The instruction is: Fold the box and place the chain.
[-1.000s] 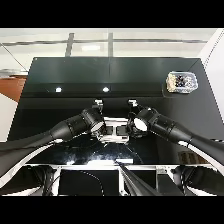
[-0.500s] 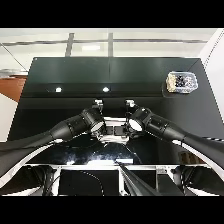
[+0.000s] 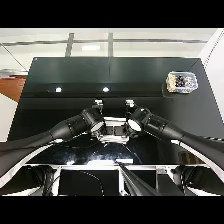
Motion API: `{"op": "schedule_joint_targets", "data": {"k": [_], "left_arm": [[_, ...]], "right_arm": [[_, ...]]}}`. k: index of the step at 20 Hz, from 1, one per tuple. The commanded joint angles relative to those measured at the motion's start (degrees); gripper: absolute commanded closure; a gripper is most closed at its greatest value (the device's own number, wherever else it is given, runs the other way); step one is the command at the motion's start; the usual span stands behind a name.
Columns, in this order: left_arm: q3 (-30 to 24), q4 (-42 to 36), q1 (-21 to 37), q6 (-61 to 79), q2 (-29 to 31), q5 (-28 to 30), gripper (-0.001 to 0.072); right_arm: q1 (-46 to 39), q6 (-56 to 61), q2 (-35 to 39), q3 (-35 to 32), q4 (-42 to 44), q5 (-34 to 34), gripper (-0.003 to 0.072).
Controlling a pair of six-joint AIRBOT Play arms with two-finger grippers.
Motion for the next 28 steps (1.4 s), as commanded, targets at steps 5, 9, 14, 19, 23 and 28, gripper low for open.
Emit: {"op": "schedule_joint_targets", "data": {"k": [5,9,14,19,23,28], "left_arm": [[0.00,0.02,0.04,0.02,-0.02,0.00,0.0676],[0.00,0.02,0.04,0.02,-0.02,0.00,0.0676],[0.00,0.02,0.04,0.02,-0.02,0.00,0.0676],[0.00,0.02,0.04,0.02,-0.02,0.00,0.0676],[0.00,0.02,0.04,0.02,-0.02,0.00,0.0676],[0.00,0.02,0.04,0.02,-0.02,0.00,0.0676]], "right_arm": [[0.00,0.46,-1.42,0.02,-0.13,-0.46,0.0442],[-0.28,0.57,-2.29,0.02,-0.07,-0.55,0.0442],[-0.28,0.57,-2.86,0.02,0.02,-0.35,0.0442],[-0.28,0.61,-2.86,0.02,0.02,-0.35,0.0443],[-0.28,0.59,-2.86,0.04,0.02,0.13,0.0441],[-0.31,0.55,-2.84,1.31,-0.20,0.35,0.0441]]}}
